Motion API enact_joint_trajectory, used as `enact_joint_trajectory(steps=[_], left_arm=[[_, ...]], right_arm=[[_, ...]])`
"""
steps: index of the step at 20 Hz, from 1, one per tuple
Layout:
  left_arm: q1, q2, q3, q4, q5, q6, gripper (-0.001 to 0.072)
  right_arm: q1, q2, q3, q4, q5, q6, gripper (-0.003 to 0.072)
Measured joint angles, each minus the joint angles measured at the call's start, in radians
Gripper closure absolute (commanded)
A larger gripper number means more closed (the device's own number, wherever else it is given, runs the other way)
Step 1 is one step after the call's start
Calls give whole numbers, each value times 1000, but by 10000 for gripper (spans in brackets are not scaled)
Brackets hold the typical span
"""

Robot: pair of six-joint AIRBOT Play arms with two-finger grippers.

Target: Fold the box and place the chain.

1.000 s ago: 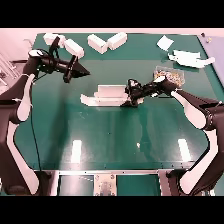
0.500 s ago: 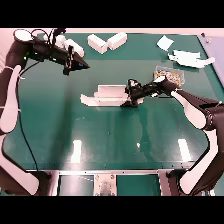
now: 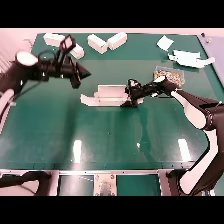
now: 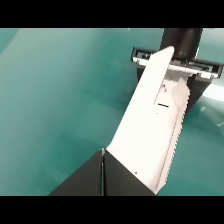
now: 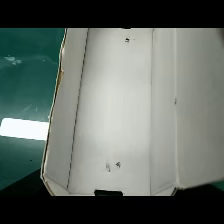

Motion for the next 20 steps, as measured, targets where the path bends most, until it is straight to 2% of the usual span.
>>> enact_joint_trajectory(steps=[2,4,9,13,20], left_arm=[[-5,35,-132,-92,45,102,693],[-6,43,-208,-169,48,164,693],[-7,-26,-279,-253,-13,234,693],[-7,-118,-251,-318,-65,264,693],[-7,-278,-78,-344,-111,273,693]], right_arm=[[0,0,0,0,0,0,93],[0,0,0,0,0,0,93],[0,0,0,0,0,0,93],[0,0,0,0,0,0,94],[0,0,0,0,0,0,93]])
